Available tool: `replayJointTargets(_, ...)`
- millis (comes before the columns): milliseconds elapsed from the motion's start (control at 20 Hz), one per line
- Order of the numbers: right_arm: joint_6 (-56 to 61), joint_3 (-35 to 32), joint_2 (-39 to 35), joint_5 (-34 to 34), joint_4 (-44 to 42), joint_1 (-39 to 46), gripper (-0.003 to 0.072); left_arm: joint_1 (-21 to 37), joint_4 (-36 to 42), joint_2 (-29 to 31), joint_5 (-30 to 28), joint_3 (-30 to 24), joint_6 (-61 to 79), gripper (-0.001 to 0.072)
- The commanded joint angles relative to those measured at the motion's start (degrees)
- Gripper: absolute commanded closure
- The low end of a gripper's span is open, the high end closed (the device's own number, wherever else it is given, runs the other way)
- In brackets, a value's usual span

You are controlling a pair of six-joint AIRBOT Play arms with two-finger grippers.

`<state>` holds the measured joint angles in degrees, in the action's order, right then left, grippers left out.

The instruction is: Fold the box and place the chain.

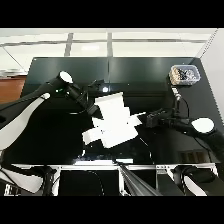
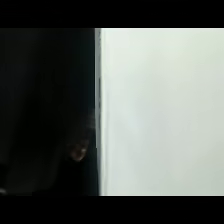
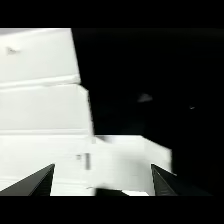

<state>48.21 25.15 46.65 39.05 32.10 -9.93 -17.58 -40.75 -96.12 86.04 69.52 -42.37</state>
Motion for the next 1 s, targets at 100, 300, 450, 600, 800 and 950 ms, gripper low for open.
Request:
replayJointTargets(100, -1.2, 9.3, 0.0, 8.4, 20.9, 3.2, -0.0019, -4.5, -3.1, 21.4, -14.8, -15.9, 14.7, 0.0686)
replayJointTargets(300, -4.7, 9.4, 0.0, 5.3, 19.0, 0.5, -0.0019, -7.4, -4.9, 27.9, -36.0, -22.9, 36.8, 0.0682)
replayJointTargets(450, -13.5, 9.4, 0.0, 6.0, 19.5, -3.3, -0.0019, -7.4, -4.9, 22.7, -36.8, -21.6, 40.7, 0.0682)
replayJointTargets(600, -22.9, 8.8, 0.1, 6.7, 22.4, -7.8, -0.0019, -7.4, -5.1, 17.0, -32.8, -19.1, 46.0, 0.0682)
replayJointTargets(800, -30.0, 5.5, 1.3, 5.5, 23.9, -12.9, -0.0019, -7.4, -5.1, 13.3, -32.7, -18.2, 45.3, 0.0682)
replayJointTargets(950, -30.1, 2.8, 3.8, 4.1, 23.8, -15.7, -0.0019, -7.4, -5.2, 12.5, -32.3, -18.2, 45.3, 0.0682)
